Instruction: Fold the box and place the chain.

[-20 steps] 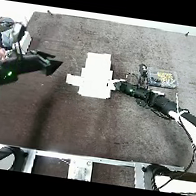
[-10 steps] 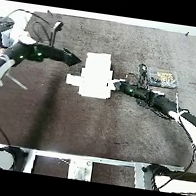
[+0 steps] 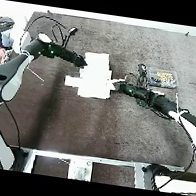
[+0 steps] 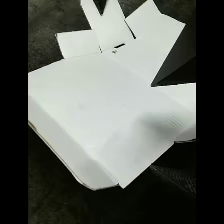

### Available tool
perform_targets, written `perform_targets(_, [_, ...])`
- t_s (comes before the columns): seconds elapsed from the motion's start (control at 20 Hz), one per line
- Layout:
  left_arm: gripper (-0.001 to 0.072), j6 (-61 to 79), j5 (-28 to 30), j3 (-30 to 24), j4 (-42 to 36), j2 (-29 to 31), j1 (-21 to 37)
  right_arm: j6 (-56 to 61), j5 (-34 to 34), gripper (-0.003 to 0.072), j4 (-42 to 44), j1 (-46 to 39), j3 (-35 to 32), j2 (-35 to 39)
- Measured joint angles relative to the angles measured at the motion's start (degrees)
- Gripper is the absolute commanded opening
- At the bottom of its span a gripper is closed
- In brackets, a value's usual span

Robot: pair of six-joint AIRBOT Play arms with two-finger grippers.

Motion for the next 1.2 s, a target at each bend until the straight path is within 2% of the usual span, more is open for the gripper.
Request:
perform_targets(0.3, [0.0552,-0.4,-0.4,1.6,1.9,-2.2,0.0,-0.7,0.3,0.0007,0.0,0.0,0.0,0.0])
perform_targets(0.6, [0.0547,2.2,-7.2,1.8,-4.2,-5.7,0.0,-1.0,0.8,0.0007,0.0,0.0,0.0,0.0])
perform_targets(0.7, [0.0526,2.7,-9.5,1.8,-5.3,-6.6,0.0,-1.0,1.0,0.0007,0.0,0.0,0.0,0.0])
perform_targets(0.8, [0.0469,3.3,-11.1,1.8,-6.5,-7.1,0.0,-1.0,1.1,0.0007,0.0,0.0,0.0,0.0])
perform_targets(0.9, [0.0467,4.2,-12.1,1.8,-7.6,-7.4,0.0,-1.2,1.2,0.0008,0.0,0.0,0.0,0.0])
perform_targets(0.95, [0.0369,4.7,-12.5,1.8,-8.0,-7.5,0.0,-1.3,1.2,0.0008,0.0,0.0,0.0,0.0])
perform_targets(1.0, [0.0349,5.0,-12.9,1.8,-8.5,-7.5,0.0,-1.4,1.2,0.0008,0.0,0.0,0.0,0.0])
perform_targets(1.2, [0.0348,6.4,-14.5,1.8,-9.1,-7.6,0.1,-1.6,1.2,0.0008,0.0,0.0,0.0,0.0])
